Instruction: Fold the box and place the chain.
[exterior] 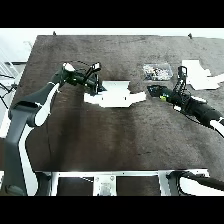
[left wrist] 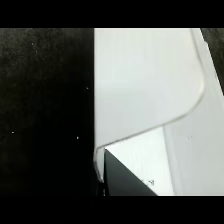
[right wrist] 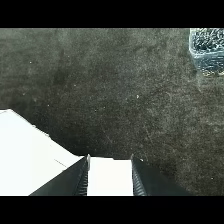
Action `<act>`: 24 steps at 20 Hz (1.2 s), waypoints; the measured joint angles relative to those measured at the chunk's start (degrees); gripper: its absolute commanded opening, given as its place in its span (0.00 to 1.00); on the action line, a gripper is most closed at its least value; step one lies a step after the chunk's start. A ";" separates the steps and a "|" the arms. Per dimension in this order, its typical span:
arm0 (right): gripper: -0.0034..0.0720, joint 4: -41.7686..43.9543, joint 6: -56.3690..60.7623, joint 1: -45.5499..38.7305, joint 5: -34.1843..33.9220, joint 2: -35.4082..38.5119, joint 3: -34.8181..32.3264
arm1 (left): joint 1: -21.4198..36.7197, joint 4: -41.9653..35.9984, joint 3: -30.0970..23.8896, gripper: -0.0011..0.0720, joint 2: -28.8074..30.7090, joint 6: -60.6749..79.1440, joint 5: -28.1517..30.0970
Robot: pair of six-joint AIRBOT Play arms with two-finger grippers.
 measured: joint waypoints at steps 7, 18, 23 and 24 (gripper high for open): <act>0.75 -0.33 -0.48 0.00 0.00 0.00 -0.11 | 0.02 -2.01 -2.89 0.04 -0.13 2.64 0.79; 0.80 -8.61 -19.26 2.64 10.34 4.26 -0.11 | 0.00 -2.43 -3.26 0.04 -0.13 2.95 -0.09; 0.80 -21.94 -22.56 8.04 12.35 4.76 -0.11 | 0.00 -2.54 -3.28 0.04 -0.13 2.82 -0.02; 0.81 -24.37 -23.15 9.22 12.44 4.76 -0.11 | 0.00 -2.54 -3.26 0.04 -0.13 2.82 -0.02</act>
